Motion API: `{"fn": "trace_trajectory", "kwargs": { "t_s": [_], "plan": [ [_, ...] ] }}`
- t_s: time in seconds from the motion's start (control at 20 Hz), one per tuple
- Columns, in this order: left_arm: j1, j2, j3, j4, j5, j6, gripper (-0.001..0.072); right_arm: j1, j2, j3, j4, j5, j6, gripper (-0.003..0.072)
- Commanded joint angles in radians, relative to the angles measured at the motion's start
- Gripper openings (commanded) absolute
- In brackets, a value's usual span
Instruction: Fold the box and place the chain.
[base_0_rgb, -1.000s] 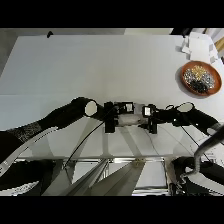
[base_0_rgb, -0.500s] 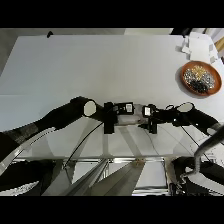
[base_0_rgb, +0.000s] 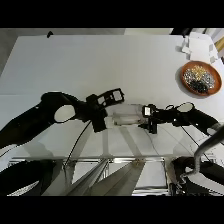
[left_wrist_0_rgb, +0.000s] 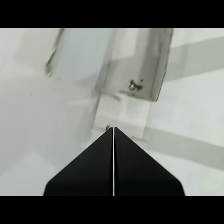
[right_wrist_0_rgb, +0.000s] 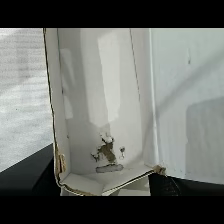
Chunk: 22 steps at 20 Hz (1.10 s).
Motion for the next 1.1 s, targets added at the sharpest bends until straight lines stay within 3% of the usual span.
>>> {"fn": "trace_trajectory", "kwargs": {
  "t_s": [0.0, 0.15, 0.4, 0.65, 1.05],
  "plan": [
    [0.043, 0.080, 0.000, 0.099, -0.080, -0.317, 0.0005, 0.000, 0.000, 0.000, 0.000, 0.000, 0.000, 0.0411],
    [0.082, 0.071, -0.005, 0.099, -0.093, -0.462, 0.0005, 0.000, 0.000, 0.000, 0.000, 0.000, 0.000, 0.0411],
    [0.091, 0.042, -0.082, 0.090, 0.016, -0.557, 0.0005, 0.000, 0.000, 0.000, 0.000, 0.000, 0.000, 0.0411],
    [0.218, -0.021, -0.204, -0.149, 0.172, -0.556, 0.0006, 0.000, 0.000, 0.000, 0.000, 0.000, 0.000, 0.0411],
    [0.246, -0.229, -0.215, -0.324, 0.180, -0.453, 0.0009, 0.000, 0.000, 0.000, 0.000, 0.000, 0.000, 0.0411]
  ]
}}
